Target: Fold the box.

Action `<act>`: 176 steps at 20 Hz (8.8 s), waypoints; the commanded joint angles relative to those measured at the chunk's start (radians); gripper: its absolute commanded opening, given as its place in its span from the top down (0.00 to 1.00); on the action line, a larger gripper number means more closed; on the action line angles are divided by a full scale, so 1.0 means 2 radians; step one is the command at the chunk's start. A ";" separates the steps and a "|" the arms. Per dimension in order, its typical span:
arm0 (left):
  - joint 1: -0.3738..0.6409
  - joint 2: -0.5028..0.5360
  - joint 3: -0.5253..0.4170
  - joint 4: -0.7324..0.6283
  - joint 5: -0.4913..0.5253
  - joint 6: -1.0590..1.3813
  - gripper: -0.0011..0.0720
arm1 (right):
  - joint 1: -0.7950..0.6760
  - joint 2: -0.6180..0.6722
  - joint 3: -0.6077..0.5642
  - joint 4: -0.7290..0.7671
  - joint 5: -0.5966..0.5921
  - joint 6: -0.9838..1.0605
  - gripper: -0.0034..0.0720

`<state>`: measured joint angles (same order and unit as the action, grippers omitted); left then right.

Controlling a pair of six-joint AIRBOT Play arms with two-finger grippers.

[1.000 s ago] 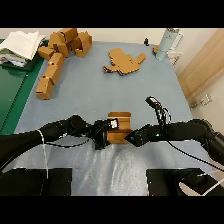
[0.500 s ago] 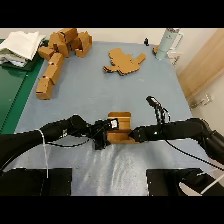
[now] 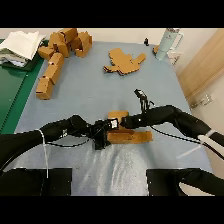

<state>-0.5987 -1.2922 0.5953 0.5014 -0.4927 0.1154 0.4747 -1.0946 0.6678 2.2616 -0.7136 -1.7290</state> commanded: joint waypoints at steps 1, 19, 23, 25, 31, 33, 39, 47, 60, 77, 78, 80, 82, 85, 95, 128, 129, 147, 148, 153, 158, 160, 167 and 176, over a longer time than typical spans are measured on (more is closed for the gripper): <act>0.000 0.000 0.000 0.000 0.000 0.000 0.25 | 0.001 -0.069 0.016 -0.002 0.011 -0.046 0.96; 0.000 0.000 0.001 0.000 0.000 0.000 0.25 | 0.000 0.061 0.030 -0.109 -0.066 -0.116 0.96; 0.000 0.000 0.001 0.000 0.000 0.000 0.25 | 0.000 0.167 0.004 -0.204 -0.161 -0.103 0.96; 0.000 0.000 0.001 0.000 0.000 0.000 0.25 | 0.000 0.224 -0.030 -0.185 -0.187 -0.156 0.96; 0.000 0.000 0.001 0.000 0.000 0.000 0.25 | 0.001 0.260 -0.140 -0.237 -0.136 -0.294 0.18; 0.000 0.000 0.001 0.000 0.000 0.000 0.25 | 0.001 0.234 -0.153 -0.238 -0.073 -0.348 0.18; 0.000 0.000 0.001 0.000 0.000 0.000 0.25 | 0.001 0.140 -0.152 -0.161 0.053 -0.513 0.28; 0.000 0.000 0.001 0.000 0.000 0.000 0.25 | 0.030 0.127 -0.143 -0.126 0.061 -0.528 0.61; 0.000 0.000 0.001 0.000 0.000 0.000 0.25 | 0.053 0.126 -0.143 -0.098 0.088 -0.554 0.37; 0.000 0.000 0.001 0.000 0.000 0.000 0.25 | 0.031 0.245 -0.097 -0.634 -0.141 0.319 0.95; 0.000 0.000 0.001 0.000 0.000 0.000 0.25 | 0.006 0.246 -0.099 -0.644 -0.167 0.379 0.95; 0.000 0.000 0.001 0.000 0.000 0.000 0.25 | -0.053 0.228 -0.113 -0.564 -0.152 0.381 0.95; 0.000 0.000 0.001 0.000 0.000 0.000 0.25 | -0.094 0.192 -0.127 -0.410 -0.105 0.288 0.95; 0.000 0.000 0.001 0.000 0.000 0.000 0.25 | -0.102 0.136 -0.129 -0.193 -0.051 0.099 0.95; 0.000 0.000 0.001 0.000 0.000 0.000 0.25 | -0.102 0.149 -0.129 -0.128 -0.062 0.022 0.95; 0.000 0.000 0.001 0.000 0.000 0.000 0.25 | -0.102 0.142 -0.114 -0.027 -0.079 -0.027 0.75; 0.000 0.000 0.001 0.000 0.000 0.000 0.25 | -0.102 0.142 -0.114 -0.024 -0.077 -0.027 0.71; 0.000 0.000 0.001 0.000 0.000 0.000 0.25 | -0.056 0.105 -0.111 0.002 -0.048 -0.025 0.32; 0.000 0.000 0.001 0.000 0.000 0.000 0.25 | -0.050 0.093 -0.102 -0.017 -0.048 -0.008 0.32; 0.000 0.000 0.001 0.000 0.000 0.000 0.25 | 0.011 0.046 -0.033 -0.183 -0.064 0.156 0.32; 0.000 0.000 0.001 0.000 0.000 0.000 0.25 | 0.092 -0.014 0.035 -0.290 -0.118 0.295 0.32; 0.000 0.000 0.001 0.000 0.000 0.000 0.25 | 0.117 -0.031 0.059 -0.323 -0.145 0.347 0.32; 0.000 0.000 0.001 0.000 0.000 0.000 0.25 | 0.163 -0.084 0.100 -0.360 -0.213 0.471 0.32; 0.000 0.000 0.001 0.000 0.000 0.000 0.25 | 0.178 -0.110 0.112 -0.423 -0.210 0.517 0.75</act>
<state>-0.5987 -1.2922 0.5953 0.5011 -0.4934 0.1154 0.8265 -1.3067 0.8860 1.4681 -1.1309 -0.7250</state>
